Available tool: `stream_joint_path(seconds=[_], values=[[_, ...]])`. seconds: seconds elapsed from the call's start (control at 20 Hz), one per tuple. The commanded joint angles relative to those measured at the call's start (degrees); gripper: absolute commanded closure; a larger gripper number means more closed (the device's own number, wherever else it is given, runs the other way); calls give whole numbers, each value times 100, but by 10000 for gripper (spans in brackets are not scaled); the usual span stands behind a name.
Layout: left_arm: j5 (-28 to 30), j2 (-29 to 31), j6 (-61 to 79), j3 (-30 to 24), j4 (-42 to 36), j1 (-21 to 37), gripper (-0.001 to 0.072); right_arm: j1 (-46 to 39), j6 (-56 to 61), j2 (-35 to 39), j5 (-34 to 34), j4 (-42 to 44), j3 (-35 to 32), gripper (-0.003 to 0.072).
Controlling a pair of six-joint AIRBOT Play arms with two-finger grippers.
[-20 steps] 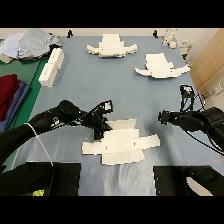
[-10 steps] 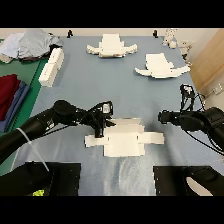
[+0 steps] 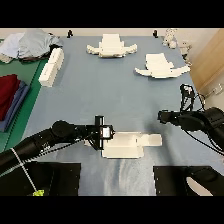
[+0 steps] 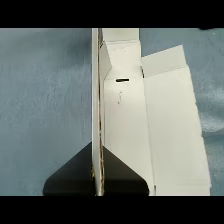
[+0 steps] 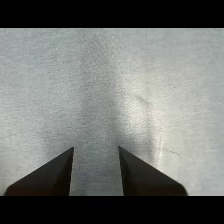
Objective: Fold the box.
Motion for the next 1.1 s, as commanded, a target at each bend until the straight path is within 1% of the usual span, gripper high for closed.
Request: stream_joint_path(seconds=[0.0, 0.25, 0.5, 0.55, 0.6, 0.65, 0.7, 0.95, 1.05], values=[[380, 17, 59, -260, -234, -98, 702, 0, 0, -4, 37, 20, 2, 263], [363, -7, 39, -284, -236, -98, 699, 0, 0, -4, 42, 20, 2, 264], [-286, 2, -107, -280, -236, -98, 698, 0, 0, -4, 39, 44, 2, 264], [-374, 7, -299, -275, -234, -98, 699, 0, 0, -4, 37, 44, 2, 293], [-409, 9, -450, -275, -227, -94, 698, 0, 0, -4, 37, 46, 2, 349], [-409, 9, -570, -271, -221, -94, 699, 0, 0, -4, 39, 44, 2, 376], [-407, 9, -658, -258, -216, -94, 698, 0, 0, -4, 39, 52, 2, 387], [-400, -11, -951, 42, -184, -92, 698, 0, -2, -4, 37, 114, 2, 386], [-400, -74, -1010, 116, 39, -92, 699, 0, -2, -4, 37, 114, 2, 386]])
